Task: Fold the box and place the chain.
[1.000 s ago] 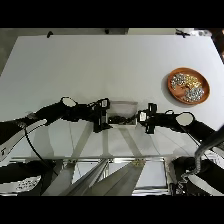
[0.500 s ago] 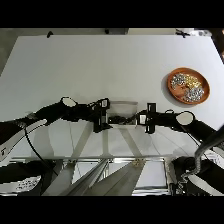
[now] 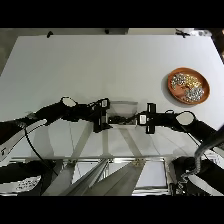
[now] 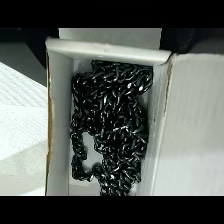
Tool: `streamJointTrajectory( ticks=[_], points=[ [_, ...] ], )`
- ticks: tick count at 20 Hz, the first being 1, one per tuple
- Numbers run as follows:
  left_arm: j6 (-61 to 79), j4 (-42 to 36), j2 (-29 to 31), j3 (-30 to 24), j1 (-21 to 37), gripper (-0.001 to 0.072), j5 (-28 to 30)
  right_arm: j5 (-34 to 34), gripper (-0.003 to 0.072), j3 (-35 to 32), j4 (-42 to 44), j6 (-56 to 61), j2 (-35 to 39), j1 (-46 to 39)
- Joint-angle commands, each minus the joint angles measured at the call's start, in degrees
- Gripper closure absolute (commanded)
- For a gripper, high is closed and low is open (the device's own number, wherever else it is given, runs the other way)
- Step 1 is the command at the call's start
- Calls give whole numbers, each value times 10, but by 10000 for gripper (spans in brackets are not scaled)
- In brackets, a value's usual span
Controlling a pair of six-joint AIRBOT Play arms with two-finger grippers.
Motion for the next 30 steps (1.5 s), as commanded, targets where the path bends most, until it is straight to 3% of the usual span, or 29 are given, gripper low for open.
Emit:
streamJointTrajectory(
  ticks=[1,3,6,11,17,24,27,30],
  points=[
    [0,0,0,1,0,696,0,-68,676,0,-34,61,30,0],
    [0,0,0,1,0,696,0,-97,677,1,-41,84,59,0],
    [0,0,0,1,0,696,0,-79,677,2,-41,83,108,0],
    [0,0,0,1,0,696,0,49,677,4,-40,121,178,0],
    [0,0,0,1,0,696,0,155,676,50,-62,288,197,0],
    [0,0,0,1,0,696,0,135,676,67,19,368,181,5],
    [0,0,0,1,0,696,0,121,676,67,21,385,128,49],
    [0,0,0,1,0,696,0,62,675,67,21,426,47,106]
  ],
)
